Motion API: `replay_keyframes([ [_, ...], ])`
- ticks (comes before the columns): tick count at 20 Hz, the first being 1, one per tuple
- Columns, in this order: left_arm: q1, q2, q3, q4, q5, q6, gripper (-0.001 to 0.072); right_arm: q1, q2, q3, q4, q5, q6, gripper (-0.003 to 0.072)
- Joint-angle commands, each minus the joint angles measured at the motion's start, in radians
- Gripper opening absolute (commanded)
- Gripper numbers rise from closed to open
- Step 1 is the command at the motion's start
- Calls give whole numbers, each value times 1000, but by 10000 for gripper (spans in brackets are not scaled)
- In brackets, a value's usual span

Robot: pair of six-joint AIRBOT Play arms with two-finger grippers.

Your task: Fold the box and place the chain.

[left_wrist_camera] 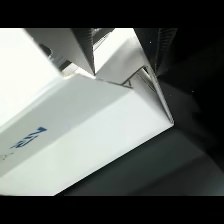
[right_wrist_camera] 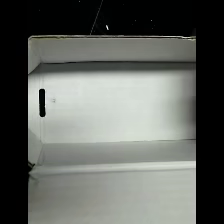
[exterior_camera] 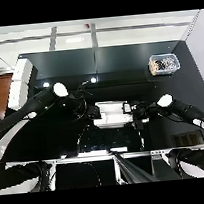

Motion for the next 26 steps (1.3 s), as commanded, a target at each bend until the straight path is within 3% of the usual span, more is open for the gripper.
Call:
replay_keyframes([
  [1, -46, 0, 31, 108, 15, -118, 418, 0, 0, 0, 0, 1, 0, 134],
  [13, -119, 0, 31, 124, 84, -268, 399, 0, 0, 0, 0, 0, 0, 134],
  [26, -221, -6, 66, 460, 78, -635, 391, 0, 0, 0, 0, 0, 0, 134],
])
